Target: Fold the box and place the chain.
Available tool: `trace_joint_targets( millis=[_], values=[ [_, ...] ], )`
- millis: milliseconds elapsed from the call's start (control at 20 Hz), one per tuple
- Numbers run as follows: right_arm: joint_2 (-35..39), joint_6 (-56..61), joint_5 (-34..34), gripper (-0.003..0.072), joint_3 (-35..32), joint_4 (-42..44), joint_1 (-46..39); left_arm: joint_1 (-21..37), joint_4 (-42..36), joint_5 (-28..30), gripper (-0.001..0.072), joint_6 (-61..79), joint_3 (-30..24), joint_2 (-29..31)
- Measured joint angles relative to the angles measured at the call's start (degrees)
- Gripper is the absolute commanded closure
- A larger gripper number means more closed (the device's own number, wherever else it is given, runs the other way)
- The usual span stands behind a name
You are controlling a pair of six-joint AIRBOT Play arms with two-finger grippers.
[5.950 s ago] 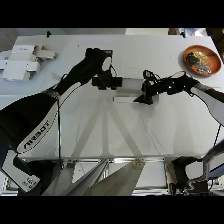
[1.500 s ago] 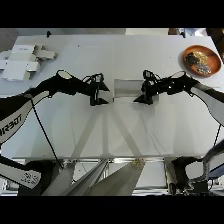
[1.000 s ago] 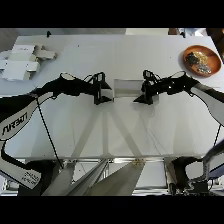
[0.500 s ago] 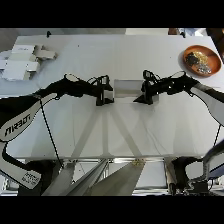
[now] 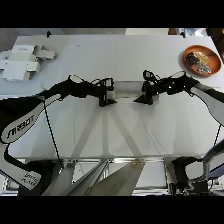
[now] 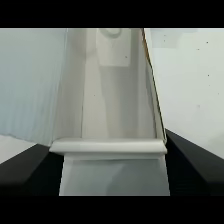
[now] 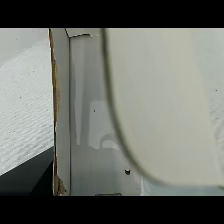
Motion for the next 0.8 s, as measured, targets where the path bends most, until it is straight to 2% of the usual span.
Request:
trace_joint_targets(
  millis=[50, 100, 250, 350, 400, 800],
  values=[
    [0.0, 0.0, -0.1, 0.0237, 0.0, 0.1, 0.0, -0.1, -0.3, 0.4, 0.0118, -0.2, 0.1, 0.0],
    [0.0, 0.0, -0.2, 0.0237, 0.0, 0.1, 0.0, -0.2, -0.6, 0.7, 0.0189, -0.4, 0.1, -0.1],
    [0.0, 0.0, -0.4, 0.0237, 0.0, 0.2, 0.0, 0.0, -1.9, 1.2, 0.0204, -0.6, 0.2, -0.2],
    [0.0, 0.0, -0.4, 0.0237, 0.0, 0.3, 0.0, 0.6, -3.4, 1.2, 0.0314, -1.0, 0.2, -0.2],
    [0.0, 0.0, -0.5, 0.0237, 0.0, 0.4, -0.1, 0.8, -4.2, 1.2, 0.0343, -1.3, 0.2, -0.3],
    [0.0, 0.0, -0.4, 0.0237, 0.0, 0.3, -0.1, 1.4, -6.7, 1.4, 0.034, -2.2, 0.2, -0.3]
  ],
)
